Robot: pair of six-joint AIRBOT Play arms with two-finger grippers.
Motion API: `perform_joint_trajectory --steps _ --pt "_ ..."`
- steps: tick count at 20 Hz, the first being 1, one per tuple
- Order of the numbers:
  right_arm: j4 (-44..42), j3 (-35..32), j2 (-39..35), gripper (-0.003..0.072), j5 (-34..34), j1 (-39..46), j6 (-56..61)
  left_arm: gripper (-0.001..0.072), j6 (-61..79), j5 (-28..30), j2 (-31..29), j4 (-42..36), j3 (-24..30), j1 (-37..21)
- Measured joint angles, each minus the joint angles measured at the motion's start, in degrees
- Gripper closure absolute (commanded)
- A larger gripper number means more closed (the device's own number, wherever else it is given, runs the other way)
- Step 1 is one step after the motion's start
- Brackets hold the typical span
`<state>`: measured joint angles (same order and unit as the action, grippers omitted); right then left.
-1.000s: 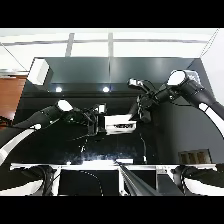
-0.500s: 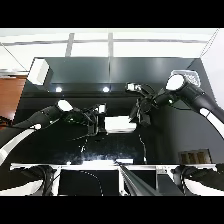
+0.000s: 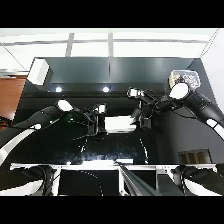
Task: Fold the box and place the chain.
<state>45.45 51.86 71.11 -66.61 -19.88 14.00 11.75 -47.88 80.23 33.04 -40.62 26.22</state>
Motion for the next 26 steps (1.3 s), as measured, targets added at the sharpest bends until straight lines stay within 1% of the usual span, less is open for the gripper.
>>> perform_joint_trajectory --steps 4,6,9,10,19,20,21,26 --pt "0.24 -0.22 -0.13 0.0296 1.27 -0.17 -0.28 0.0317 0.0 0.0 0.0 0.0 0.02 0.0" --pt "0.35 -0.24 -0.17 0.0376 1.95 -0.24 -0.33 0.0317 0.0 0.0 0.0 0.0 0.0 0.0" --pt "1.53 -0.31 -0.17 0.0384 2.54 -0.66 -0.5 0.0317 -0.02 0.0 0.0 -0.02 0.0 0.0" --pt "1.79 -0.33 -0.17 0.0492 2.84 -0.79 -0.5 0.0317 -0.02 0.02 0.0 0.0 0.0 0.0" --pt "2.67 -0.59 -0.2 0.0492 3.1 -1.05 -0.61 0.0316 0.0 0.02 0.0 0.0 0.02 0.0" --pt "2.67 -0.74 -0.22 0.0491 3.06 -1.05 -0.7 0.0316 0.0 0.02 0.0 -0.02 0.02 0.0" --pt "2.67 -0.87 -0.22 0.0468 2.93 -1.05 -0.7 0.0317 0.02 0.02 0.0 0.0 0.0 0.0" --pt "2.73 -1.11 -0.22 0.0469 2.58 -1.05 -0.66 0.0317 0.04 0.02 0.0 0.0 0.02 0.0"
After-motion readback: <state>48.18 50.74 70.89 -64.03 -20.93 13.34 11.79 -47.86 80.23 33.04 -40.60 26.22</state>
